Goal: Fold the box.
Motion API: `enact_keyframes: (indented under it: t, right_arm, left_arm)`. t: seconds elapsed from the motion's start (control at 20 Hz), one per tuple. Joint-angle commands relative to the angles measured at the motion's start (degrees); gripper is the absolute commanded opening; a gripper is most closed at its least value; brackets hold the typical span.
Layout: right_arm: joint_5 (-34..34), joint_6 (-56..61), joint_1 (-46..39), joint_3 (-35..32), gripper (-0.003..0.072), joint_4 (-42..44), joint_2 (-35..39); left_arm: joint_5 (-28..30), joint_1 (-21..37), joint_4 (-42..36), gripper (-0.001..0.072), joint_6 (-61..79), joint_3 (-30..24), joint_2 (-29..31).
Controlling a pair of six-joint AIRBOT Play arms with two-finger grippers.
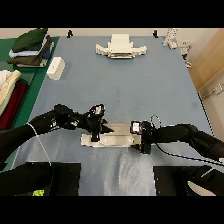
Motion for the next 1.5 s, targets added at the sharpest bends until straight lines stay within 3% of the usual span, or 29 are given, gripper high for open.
enact_keyframes:
  t: [0.0, 0.75, 1.45]
  right_arm:
    - [-0.4, -0.3, 0.0, 0.0, 0.0713, -0.3, 1.5]
    - [-6.7, -5.8, -3.6, 0.3, 0.0706, 4.6, -3.7]
    - [-4.3, -5.8, -3.6, 0.4, 0.0705, 4.5, -5.2]
  left_arm:
    - [0.0, 0.0, 0.0, 0.0017, 0.0, 0.0, 0.0]
    - [0.1, 0.0, 0.0, 0.0017, 0.0, 0.0, 0.0]
    - [0.0, 0.0, 0.0, 0.0017, 0.0, 0.0, 0.0]
